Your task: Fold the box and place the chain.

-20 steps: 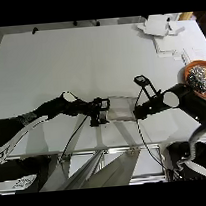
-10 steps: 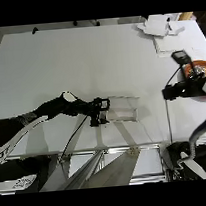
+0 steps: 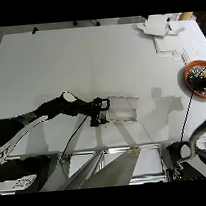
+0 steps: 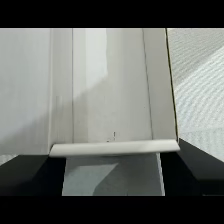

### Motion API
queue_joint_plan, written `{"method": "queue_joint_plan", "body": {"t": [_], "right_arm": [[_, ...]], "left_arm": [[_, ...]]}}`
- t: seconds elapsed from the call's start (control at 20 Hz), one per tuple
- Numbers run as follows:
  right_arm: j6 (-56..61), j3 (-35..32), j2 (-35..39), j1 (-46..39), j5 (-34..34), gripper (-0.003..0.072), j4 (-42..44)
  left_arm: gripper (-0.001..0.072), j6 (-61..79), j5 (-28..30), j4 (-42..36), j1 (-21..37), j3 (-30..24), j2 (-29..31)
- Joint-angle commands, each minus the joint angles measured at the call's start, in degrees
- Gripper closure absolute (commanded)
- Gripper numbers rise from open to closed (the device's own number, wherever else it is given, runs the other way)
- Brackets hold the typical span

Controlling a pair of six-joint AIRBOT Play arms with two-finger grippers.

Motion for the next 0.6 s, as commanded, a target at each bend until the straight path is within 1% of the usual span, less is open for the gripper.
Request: {"method": "queue_joint_plan", "body": {"t": [0.0,0.15,0.3,0.35,0.55], "right_arm": [[-3.0,0.0,-7.0,-3.5,-8.2,0.0396,-0.2],[-3.0,0.0,-11.1,-3.5,-11.8,0.0397,1.3],[-2.9,0.0,-12.8,-3.5,-14.7,0.041,1.3],[-2.9,0.0,-13.4,-3.5,-15.0,0.0428,1.3],[-2.9,0.0,-16.2,-3.5,-15.4,0.0428,1.7]], "left_arm": [[0.0455,0.0,0.0,0.0,0.0,0.0,0.0],[0.0455,0.0,0.0,0.0,0.0,0.0,0.0],[0.0455,0.0,0.0,0.0,0.0,0.0,0.0],[0.0455,0.0,0.0,0.0,0.0,0.0,0.0],[0.0455,0.0,0.0,0.0,0.0,0.0,0.0]]}}
